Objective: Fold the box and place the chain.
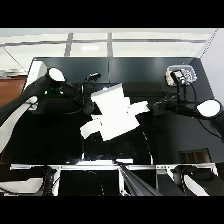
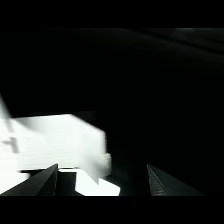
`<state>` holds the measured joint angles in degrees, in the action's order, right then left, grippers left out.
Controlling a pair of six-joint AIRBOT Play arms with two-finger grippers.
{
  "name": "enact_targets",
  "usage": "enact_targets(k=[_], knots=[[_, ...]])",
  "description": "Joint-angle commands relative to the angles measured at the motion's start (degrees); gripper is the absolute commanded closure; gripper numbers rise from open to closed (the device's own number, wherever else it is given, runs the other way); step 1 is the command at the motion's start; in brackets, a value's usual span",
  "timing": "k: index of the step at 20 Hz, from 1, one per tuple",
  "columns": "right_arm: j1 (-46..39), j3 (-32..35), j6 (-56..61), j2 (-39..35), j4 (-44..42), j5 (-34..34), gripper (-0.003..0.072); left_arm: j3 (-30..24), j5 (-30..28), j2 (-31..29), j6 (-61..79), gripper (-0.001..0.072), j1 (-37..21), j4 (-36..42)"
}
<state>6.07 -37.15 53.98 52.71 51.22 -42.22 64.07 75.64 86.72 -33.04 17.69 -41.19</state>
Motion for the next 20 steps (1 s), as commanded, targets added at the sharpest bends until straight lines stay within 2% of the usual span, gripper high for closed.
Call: enact_targets(k=[1,2,5,8,11,12,15,18,20], knots=[[-2.4,-2.3,-0.5,-0.2,11.9,-4.2,0.0071,-9.3,-15.1,-5.9,14.7,0.068,2.8,0.7],[-2.3,-2.2,-0.5,-0.2,11.8,-4.3,0.007,-10.9,-17.7,-5.6,20.3,0.068,3.5,0.7],[-0.3,-2.2,-1.8,-0.1,11.4,-4.7,0.007,-11.3,-20.3,-4.7,40.0,0.0679,4.8,-0.8],[4.0,-1.5,-9.0,0.6,11.4,-5.5,0.0071,-11.3,-26.1,-4.5,40.3,0.0679,5.8,-3.4],[8.7,1.2,-13.8,2.3,11.0,-3.1,0.0066,-10.2,-22.6,-2.9,39.1,0.0679,5.8,-5.4],[10.2,2.1,-14.3,2.9,10.2,-1.8,-0.0028,-9.9,-22.5,-2.2,37.0,0.0679,5.8,-5.4],[15.6,3.0,-18.0,5.0,9.7,-0.5,-0.0029,-9.1,-22.5,-0.9,35.8,0.0679,5.8,-5.3],[20.8,3.0,-31.3,5.9,9.7,-0.2,-0.0026,-8.9,-22.6,-0.8,35.1,0.0678,5.8,-5.9],[22.4,3.0,-37.8,6.5,6.2,0.0,-0.0025,-8.9,-22.7,-0.6,34.0,0.0678,5.8,-7.6]])
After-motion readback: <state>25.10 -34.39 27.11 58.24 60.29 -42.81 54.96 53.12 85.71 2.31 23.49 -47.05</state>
